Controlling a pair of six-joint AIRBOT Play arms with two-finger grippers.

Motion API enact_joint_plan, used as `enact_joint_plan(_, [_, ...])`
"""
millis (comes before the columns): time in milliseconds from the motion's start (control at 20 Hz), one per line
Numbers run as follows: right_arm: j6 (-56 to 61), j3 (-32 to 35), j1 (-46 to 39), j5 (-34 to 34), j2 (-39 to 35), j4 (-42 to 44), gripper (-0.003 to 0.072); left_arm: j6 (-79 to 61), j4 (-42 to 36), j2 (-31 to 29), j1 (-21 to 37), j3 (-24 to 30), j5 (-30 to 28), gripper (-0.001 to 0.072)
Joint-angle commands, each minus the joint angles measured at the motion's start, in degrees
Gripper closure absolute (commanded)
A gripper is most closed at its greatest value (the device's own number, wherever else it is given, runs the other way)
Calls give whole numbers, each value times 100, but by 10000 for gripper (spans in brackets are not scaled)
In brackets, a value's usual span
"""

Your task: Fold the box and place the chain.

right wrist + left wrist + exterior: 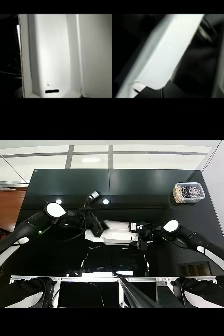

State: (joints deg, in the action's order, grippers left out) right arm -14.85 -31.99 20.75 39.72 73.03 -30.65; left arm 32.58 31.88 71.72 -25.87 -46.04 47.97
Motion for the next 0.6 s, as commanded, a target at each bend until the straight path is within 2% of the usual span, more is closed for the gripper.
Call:
enact_joint_plan(0, [0, -2, 7, 4, 4, 0, 285, -131, -485, 186, -20, 83, -1867, 681])
enact_joint_plan(100, [0, -2, 7, 4, 4, 0, 285, -127, -210, 520, -22, -11, -1742, 682])
enact_joint_plan(300, [0, -2, 7, 4, 4, 0, 284, -129, -186, 1228, -22, -190, -918, 682])
enact_joint_plan(450, [0, -2, 7, 4, 4, 0, 284, -129, -107, 1425, -22, -203, -605, 682])
enact_joint_plan(550, [0, -2, 7, 4, 4, 0, 284, -127, 232, 1370, -4, -308, -389, 683])
